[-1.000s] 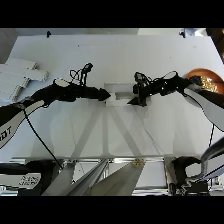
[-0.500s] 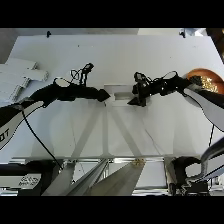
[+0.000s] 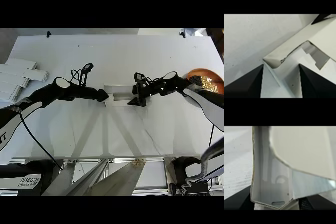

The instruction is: Fold the box and place the chain.

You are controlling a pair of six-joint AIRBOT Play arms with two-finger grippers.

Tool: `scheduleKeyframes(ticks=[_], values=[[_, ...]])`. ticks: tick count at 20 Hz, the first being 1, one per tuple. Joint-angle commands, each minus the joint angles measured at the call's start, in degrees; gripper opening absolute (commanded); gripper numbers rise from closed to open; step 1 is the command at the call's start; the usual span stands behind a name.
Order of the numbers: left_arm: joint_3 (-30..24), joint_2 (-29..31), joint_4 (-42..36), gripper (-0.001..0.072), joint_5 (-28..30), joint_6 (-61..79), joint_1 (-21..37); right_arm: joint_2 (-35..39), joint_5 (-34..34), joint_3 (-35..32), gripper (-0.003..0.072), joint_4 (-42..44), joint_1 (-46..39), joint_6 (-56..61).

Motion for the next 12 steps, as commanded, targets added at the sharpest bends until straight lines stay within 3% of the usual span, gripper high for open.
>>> scheduleKeyframes(ticks=[1, 3, 4, 8, 12], values=[[0.0, 0.0, 0.6, 0.0437, 1.3, -1.1, -1.3, 0.0, 0.0, 0.0, 0.0425, 0.1, 0.0, 0.1], [0.0, 0.0, 1.3, 0.0434, 1.4, -1.9, -1.6, 0.0, 0.0, 0.0, 0.0425, 0.1, 0.0, 0.1], [0.0, 0.0, 1.3, 0.039, 1.4, -1.9, -1.7, 0.0, 0.0, 0.0, 0.0425, 0.1, 0.0, 0.1], [0.0, 0.0, 1.3, 0.0346, 2.2, -3.2, -1.7, 0.0, 0.0, 0.0, 0.0425, 0.1, 0.0, 0.1], [0.0, 0.0, 1.9, 0.0334, 3.5, -3.2, -1.7, 0.0, 0.0, 0.0, 0.0425, 0.1, 0.0, 0.1]])
